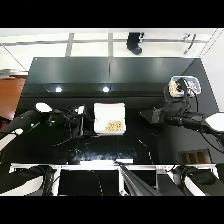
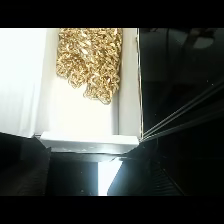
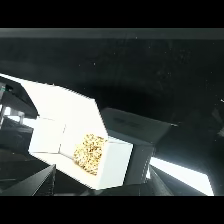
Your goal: Fold the box and place the chain.
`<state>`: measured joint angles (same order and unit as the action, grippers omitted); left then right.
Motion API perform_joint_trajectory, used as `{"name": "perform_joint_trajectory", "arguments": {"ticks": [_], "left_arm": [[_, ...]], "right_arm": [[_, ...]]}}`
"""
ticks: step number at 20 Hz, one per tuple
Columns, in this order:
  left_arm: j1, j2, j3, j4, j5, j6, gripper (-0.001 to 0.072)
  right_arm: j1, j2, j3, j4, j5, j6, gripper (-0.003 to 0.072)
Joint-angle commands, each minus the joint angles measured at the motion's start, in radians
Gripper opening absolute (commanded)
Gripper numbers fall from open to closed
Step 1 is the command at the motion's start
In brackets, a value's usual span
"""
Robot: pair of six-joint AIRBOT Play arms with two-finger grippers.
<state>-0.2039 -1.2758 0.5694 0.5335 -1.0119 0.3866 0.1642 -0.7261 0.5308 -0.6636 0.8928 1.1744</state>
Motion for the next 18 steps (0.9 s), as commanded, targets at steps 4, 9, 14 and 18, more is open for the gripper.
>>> {"name": "perform_joint_trajectory", "arguments": {"ticks": [4,9,14,18], "left_arm": [[-0.008,-0.036,0.041,0.009,0.010,-0.058,0.0695],[-0.008,-0.037,0.051,0.008,0.008,-0.053,0.0695],[-0.008,-0.038,0.051,0.009,-0.017,-0.023,0.0696],[-0.008,-0.052,0.057,0.013,-0.040,-0.015,0.0695]], "right_arm": [[0.000,0.000,0.000,0.000,0.002,0.000,0.0699],[0.000,0.000,0.000,0.000,0.001,0.000,0.0700],[0.000,0.000,0.000,0.000,0.001,0.000,0.0699],[0.000,0.000,0.000,0.000,0.001,0.000,0.0699]]}}
